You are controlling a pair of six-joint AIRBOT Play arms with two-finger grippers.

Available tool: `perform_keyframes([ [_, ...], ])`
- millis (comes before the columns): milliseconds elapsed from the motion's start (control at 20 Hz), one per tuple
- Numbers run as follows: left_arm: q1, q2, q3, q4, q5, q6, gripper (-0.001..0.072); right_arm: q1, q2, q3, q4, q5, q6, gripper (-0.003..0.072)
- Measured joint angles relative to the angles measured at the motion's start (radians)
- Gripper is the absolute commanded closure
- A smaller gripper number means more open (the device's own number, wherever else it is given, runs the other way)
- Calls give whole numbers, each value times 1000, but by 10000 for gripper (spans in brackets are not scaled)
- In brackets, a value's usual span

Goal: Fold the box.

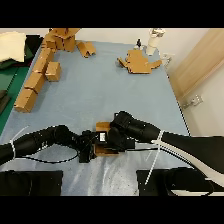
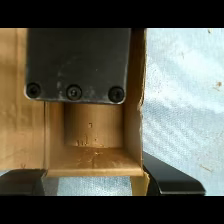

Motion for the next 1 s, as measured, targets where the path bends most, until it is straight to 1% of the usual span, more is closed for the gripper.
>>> perform_keyframes([
  [50,0,0,0,-1,0,-1,249,0,-2,1,-2,0,1,646],
  [100,0,0,0,-2,0,-3,249,2,-4,2,-5,0,2,357],
  [150,0,0,0,-5,0,-6,250,4,-6,4,-8,12,3,220],
  [200,0,0,0,-10,0,-8,249,6,-6,9,-7,24,2,220],
  [400,0,0,0,-6,0,-6,249,14,0,40,-10,5,0,220],
  [600,0,0,0,-5,-1,-5,250,15,53,71,-29,-60,0,223],
  [650,0,0,0,-5,-1,-5,250,15,76,76,-37,-71,2,245],
  [700,0,0,0,-5,-1,-5,249,15,99,79,-46,-93,9,250],
  [750,0,0,0,-5,-1,-4,250,15,124,82,-61,-119,19,290],
  [850,0,0,0,-5,-1,-4,250,14,169,85,-104,-194,31,471],
  [900,0,0,0,-5,-1,-4,250,14,190,86,-139,-232,34,596],
  [950,0,0,0,-5,-1,-4,250,11,208,86,-177,-263,37,650],
  [1000,0,0,0,-5,-1,-4,250,-1,222,87,-212,-283,35,665],
])
